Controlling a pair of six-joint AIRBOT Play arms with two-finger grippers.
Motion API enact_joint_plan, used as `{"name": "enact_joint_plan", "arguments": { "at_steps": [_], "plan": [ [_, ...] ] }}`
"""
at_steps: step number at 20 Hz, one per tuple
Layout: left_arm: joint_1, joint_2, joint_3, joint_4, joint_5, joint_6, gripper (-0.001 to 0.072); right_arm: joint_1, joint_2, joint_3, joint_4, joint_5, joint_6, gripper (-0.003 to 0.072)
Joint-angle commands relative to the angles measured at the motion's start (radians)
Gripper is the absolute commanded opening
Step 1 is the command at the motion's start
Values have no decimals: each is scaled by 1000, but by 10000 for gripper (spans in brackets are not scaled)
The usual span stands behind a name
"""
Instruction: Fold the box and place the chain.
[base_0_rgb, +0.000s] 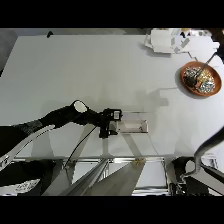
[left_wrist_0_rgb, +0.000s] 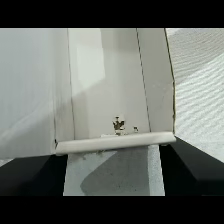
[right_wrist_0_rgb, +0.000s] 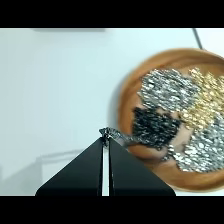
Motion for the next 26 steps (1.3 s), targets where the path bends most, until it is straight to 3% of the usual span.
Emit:
{"name": "enact_joint_plan", "arguments": {
  "at_steps": [1, 6, 17, 26],
  "plan": [
    [1, 0, 0, 0, 0, 0, 150, 1, 139, 0, 168, 118, -60, 18],
    [1, 0, 0, 0, 0, 0, 150, 7, 284, 0, 335, 263, -99, 18],
    [1, 0, 0, 0, 0, 0, 150, 359, 429, 0, 335, 449, -57, 17],
    [1, 0, 0, 0, 0, 0, 150, 499, 507, -63, 330, 467, -35, 17]
  ]
}}
